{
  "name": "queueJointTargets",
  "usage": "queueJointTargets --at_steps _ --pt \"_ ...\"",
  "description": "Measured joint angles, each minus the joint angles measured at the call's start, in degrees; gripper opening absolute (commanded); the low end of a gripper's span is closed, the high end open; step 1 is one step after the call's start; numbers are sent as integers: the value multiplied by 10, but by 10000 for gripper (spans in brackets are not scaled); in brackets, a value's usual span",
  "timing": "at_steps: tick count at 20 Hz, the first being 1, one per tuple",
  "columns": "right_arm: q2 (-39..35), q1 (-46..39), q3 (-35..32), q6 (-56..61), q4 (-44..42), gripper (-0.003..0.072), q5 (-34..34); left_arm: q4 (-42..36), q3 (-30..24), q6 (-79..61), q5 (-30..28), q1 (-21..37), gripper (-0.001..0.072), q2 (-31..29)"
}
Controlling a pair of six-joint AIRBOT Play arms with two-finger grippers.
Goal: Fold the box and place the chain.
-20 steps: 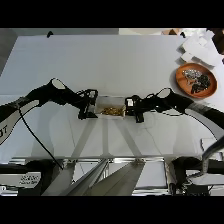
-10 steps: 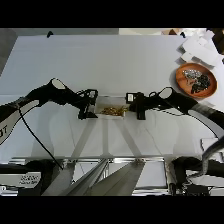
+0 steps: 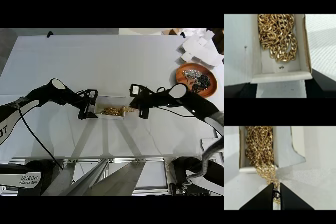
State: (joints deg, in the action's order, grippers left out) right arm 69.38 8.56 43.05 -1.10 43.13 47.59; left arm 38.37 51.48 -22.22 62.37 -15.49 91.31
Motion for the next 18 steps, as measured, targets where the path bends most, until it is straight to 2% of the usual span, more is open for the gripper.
queueJointTargets --at_steps 4,7,8,9,10,14,18 --pt "-45 5 1 20 -34 11 26 0 0 0 0 0 335 0" --pt "-59 31 2 24 -73 32 11 0 0 0 0 0 335 0" --pt "-61 42 2 26 -79 152 5 0 0 0 0 0 335 0" --pt "-63 52 2 26 -85 364 -2 0 0 0 0 0 335 0" --pt "-64 61 2 26 -89 415 -6 0 0 0 0 0 335 0" --pt "-66 67 2 28 -87 413 -16 0 0 0 0 0 335 0" --pt "-63 12 -5 21 -69 413 2 0 0 0 0 0 335 0"
